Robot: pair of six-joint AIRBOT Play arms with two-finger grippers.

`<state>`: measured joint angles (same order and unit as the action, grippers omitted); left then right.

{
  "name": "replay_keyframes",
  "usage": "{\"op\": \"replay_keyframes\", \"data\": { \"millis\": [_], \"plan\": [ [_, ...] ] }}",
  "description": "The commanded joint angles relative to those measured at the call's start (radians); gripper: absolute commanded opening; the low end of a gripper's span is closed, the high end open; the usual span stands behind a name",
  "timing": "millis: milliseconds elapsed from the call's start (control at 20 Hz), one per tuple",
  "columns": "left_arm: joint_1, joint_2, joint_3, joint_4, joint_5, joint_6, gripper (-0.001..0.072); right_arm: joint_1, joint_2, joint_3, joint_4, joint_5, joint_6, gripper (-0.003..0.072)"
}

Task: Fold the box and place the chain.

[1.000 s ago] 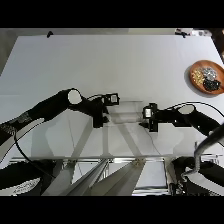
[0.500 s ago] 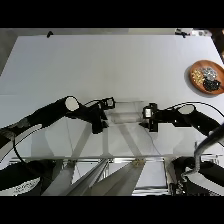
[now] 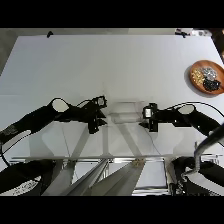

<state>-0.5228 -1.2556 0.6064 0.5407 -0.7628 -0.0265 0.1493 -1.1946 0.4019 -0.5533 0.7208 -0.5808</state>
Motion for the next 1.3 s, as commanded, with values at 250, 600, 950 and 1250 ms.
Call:
{"op": "replay_keyframes", "data": {
  "millis": [250,600,950,1250],
  "plan": [
    [0.002,-0.022,-0.013,-0.067,0.074,0.249,0.0524,0.000,0.000,0.000,0.000,0.000,0.000,0.0461],
    [-0.083,-0.090,-0.013,-0.187,0.118,0.318,0.0512,0.000,0.000,0.000,0.000,0.000,0.000,0.0461],
    [-0.084,-0.089,-0.013,-0.189,0.066,0.314,0.0342,0.000,0.000,0.000,0.000,0.000,0.000,0.0461],
    [-0.084,-0.087,-0.013,-0.196,0.099,0.314,0.0263,0.000,0.000,0.000,0.000,0.000,0.000,0.0461]
  ]
}}
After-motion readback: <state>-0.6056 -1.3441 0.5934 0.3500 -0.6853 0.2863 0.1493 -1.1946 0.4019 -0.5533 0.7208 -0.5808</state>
